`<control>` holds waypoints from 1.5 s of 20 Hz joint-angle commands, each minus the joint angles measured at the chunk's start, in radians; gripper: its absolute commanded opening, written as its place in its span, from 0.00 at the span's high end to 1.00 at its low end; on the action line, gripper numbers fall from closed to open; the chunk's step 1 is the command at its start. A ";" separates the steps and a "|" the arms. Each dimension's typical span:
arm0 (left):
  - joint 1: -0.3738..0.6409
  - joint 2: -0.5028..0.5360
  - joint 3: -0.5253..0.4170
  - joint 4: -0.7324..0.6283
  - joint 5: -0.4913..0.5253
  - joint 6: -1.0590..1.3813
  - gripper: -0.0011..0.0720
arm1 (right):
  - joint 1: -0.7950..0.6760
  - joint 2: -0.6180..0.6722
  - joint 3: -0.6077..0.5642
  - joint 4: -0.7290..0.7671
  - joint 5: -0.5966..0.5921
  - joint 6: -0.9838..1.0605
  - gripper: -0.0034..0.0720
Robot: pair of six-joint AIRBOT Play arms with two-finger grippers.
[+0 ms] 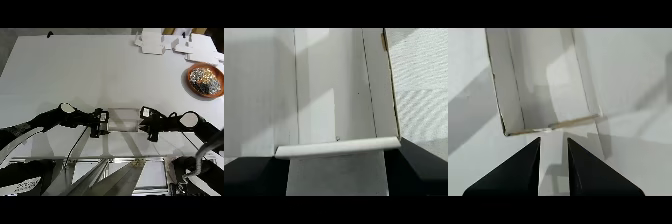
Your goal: Fold the box and place the chain.
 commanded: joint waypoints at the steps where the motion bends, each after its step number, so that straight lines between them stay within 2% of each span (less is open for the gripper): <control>1: 0.001 0.000 0.000 0.000 0.000 0.000 0.70 | 0.000 0.105 0.000 -0.097 -0.002 0.327 0.85; 2: 0.001 0.000 0.000 0.000 0.000 0.000 0.70 | -0.006 0.136 0.000 -0.097 0.001 0.354 0.93; 7: 0.001 0.000 0.000 0.000 0.000 0.000 0.70 | -0.235 0.200 0.005 -0.092 0.021 0.568 0.94; 9: 0.001 0.000 0.000 0.000 0.000 0.000 0.70 | -0.307 0.198 0.005 -0.166 0.002 0.715 0.94; 11: 0.001 0.000 0.000 0.000 0.000 0.000 0.70 | -0.317 0.184 0.005 -0.303 -0.014 0.897 0.93; 13: 0.001 0.000 0.000 0.000 0.000 0.000 0.70 | -0.317 0.143 0.005 -0.336 0.020 0.974 0.93; 18: 0.001 0.000 0.000 0.000 0.000 0.000 0.70 | -0.310 0.001 0.005 -0.105 0.122 0.967 0.93; 24: 0.001 0.000 0.000 0.000 0.000 0.000 0.70 | -0.175 -0.137 0.005 -0.019 0.110 0.964 0.94; 27: 0.001 0.000 0.000 0.000 0.000 0.000 0.70 | -0.148 -0.128 0.005 0.030 0.119 0.909 0.94; 29: 0.001 0.000 0.000 0.000 0.000 0.000 0.70 | -0.148 -0.077 0.005 0.047 0.122 0.893 0.93; 30: 0.001 0.000 0.000 0.000 0.000 0.000 0.70 | -0.148 -0.041 0.005 0.047 0.121 0.894 0.88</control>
